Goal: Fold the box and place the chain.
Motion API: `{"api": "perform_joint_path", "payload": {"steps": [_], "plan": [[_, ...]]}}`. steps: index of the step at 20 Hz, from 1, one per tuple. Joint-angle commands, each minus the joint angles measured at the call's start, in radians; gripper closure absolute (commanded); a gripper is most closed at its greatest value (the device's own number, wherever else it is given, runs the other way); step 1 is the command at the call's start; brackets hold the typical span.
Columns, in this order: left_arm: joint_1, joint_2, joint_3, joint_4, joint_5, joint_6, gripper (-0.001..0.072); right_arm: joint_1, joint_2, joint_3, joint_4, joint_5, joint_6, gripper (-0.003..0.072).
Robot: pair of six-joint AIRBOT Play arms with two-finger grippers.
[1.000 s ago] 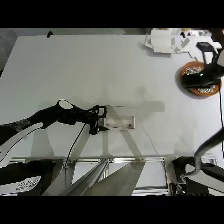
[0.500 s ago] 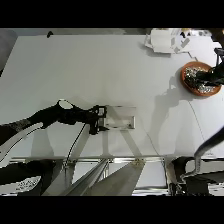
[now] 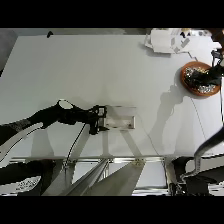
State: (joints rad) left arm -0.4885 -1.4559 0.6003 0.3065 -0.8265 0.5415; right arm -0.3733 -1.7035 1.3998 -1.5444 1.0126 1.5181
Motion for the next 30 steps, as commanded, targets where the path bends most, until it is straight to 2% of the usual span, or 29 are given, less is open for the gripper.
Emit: {"api": "perform_joint_path", "payload": {"steps": [1,3,5,7,10,11,13,17,22,26,30], "plan": [[0.001,0.001,0.001,0.0,0.0,0.0,0.056,-0.001,-0.006,0.0,0.004,-0.022,-0.002,0.0564],[0.001,0.001,0.001,0.0,0.0,0.0,0.056,-0.001,-0.007,0.0,0.004,-0.023,-0.001,0.0459],[0.001,0.001,0.001,0.0,0.0,0.0,0.056,-0.001,-0.007,0.0,0.004,-0.019,-0.001,0.045],[0.001,0.0,0.001,0.0,0.0,0.0,0.056,-0.001,-0.007,0.0,0.004,-0.011,-0.001,0.0511],[0.001,0.001,0.001,0.0,0.0,0.0,0.056,-0.001,-0.023,0.0,0.004,0.007,0.0,0.0512],[0.001,0.001,0.001,0.0,0.0,0.0,0.056,-0.001,-0.032,0.0,0.004,0.017,0.0,0.0535],[0.001,0.0,0.001,0.0,0.0,0.0,0.056,-0.001,-0.039,0.0,0.004,0.029,0.0,0.0669],[0.001,0.0,0.0,0.0,0.0,0.0,0.056,-0.001,-0.009,0.0,0.001,0.051,-0.007,0.067],[0.001,0.001,0.001,0.0,0.0,0.0,0.056,-0.001,0.141,0.0,0.0,0.056,-0.056,0.067],[0.001,0.0,0.001,0.0,0.0,0.0,0.056,-0.001,0.3,0.0,0.012,0.124,-0.11,0.067],[0.001,0.0,0.0,0.0,0.0,0.0,0.056,-0.001,0.495,0.0,0.153,0.237,-0.184,0.067]]}}
